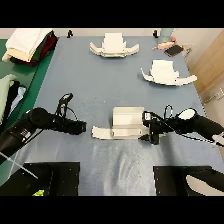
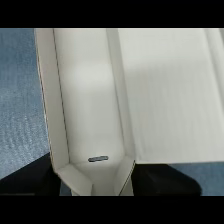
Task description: Fold the box.
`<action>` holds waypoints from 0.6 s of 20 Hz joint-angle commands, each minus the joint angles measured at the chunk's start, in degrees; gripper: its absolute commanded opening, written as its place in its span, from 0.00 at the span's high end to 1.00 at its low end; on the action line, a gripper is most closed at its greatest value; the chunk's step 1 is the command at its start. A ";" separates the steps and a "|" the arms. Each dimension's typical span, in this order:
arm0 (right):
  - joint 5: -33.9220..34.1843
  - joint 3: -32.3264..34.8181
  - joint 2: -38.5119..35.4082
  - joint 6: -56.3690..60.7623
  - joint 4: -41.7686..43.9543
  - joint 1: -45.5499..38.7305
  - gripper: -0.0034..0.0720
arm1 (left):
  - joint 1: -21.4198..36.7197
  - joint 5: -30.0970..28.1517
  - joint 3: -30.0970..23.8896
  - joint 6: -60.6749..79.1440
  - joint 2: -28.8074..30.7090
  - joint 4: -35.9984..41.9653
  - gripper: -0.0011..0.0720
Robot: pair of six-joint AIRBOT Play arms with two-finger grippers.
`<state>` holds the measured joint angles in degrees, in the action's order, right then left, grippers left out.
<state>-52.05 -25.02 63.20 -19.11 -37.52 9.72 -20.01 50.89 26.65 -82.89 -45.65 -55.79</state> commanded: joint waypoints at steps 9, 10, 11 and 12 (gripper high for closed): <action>0.04 -0.04 0.04 0.00 0.02 0.00 0.28 | -17.84 -16.41 -0.07 -3.56 -12.87 12.35 0.97; 0.02 -0.04 0.04 0.00 0.02 0.00 0.27 | -18.45 -16.41 0.76 -3.43 -12.87 12.50 0.97; 0.04 -0.04 0.04 0.00 0.00 0.00 0.27 | -19.04 -16.41 1.64 -3.48 -12.87 12.57 0.97; 0.04 -0.04 0.04 0.00 0.02 0.00 0.28 | -19.67 -16.44 2.62 -3.45 -12.87 12.57 0.97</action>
